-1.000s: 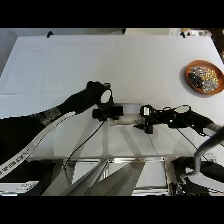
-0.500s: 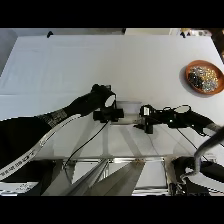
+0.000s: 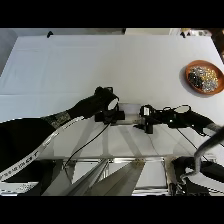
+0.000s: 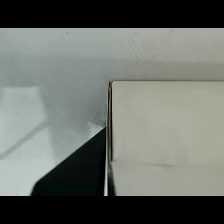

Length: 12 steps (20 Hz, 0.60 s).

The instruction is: Fold the box and place the chain.

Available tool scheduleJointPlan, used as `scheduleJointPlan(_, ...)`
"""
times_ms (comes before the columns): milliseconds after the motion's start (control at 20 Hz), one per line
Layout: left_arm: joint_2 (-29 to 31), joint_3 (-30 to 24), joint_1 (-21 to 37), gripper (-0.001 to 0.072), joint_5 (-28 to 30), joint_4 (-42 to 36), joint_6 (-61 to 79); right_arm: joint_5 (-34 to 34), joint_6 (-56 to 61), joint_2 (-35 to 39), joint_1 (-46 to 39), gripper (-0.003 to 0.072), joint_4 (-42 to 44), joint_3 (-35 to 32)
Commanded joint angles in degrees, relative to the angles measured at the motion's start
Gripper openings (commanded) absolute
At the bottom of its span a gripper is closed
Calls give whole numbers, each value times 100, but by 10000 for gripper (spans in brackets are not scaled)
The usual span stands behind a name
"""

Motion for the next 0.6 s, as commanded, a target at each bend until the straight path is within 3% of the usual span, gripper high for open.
scheduleJointPlan(0, 63, 4, 0, 238, -22, -20, 20, 0, 4, 4, 0, 358, 4, 0)
scheduleJointPlan(50, 129, 4, 35, 322, -31, -17, 39, 0, 4, 4, -2, 358, 4, 0)
scheduleJointPlan(100, 203, 4, 68, 341, -31, -15, 105, 0, 4, 4, -2, 358, 4, 0)
scheduleJointPlan(550, 332, -2, 105, 337, 55, 221, 269, 2, 4, 4, 0, 358, 4, 0)
